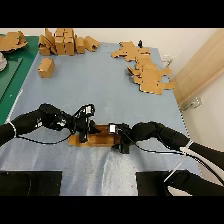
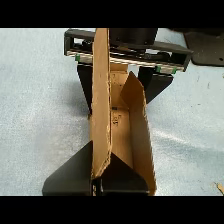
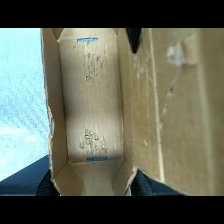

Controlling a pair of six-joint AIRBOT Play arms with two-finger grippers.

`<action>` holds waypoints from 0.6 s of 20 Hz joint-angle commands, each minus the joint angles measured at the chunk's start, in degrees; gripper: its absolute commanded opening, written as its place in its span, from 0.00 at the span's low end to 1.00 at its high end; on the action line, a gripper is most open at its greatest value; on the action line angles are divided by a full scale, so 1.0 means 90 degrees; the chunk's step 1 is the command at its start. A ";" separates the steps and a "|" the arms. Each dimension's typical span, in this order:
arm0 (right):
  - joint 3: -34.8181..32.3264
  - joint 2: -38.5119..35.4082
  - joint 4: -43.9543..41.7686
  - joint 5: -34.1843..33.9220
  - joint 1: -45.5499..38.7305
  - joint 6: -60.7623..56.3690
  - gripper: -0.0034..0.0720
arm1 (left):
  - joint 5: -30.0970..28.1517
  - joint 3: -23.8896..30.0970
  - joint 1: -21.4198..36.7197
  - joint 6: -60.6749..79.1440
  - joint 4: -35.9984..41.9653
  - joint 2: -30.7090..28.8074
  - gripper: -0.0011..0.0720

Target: Fold the box.

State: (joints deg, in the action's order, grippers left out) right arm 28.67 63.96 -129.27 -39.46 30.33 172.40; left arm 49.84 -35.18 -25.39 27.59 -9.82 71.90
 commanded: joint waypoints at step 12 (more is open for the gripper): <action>-0.0005 0.0000 0.0000 -0.0002 0.0002 0.0000 0.73 | -0.1001 -0.0015 0.0015 -0.1430 -0.0476 -0.0255 0.86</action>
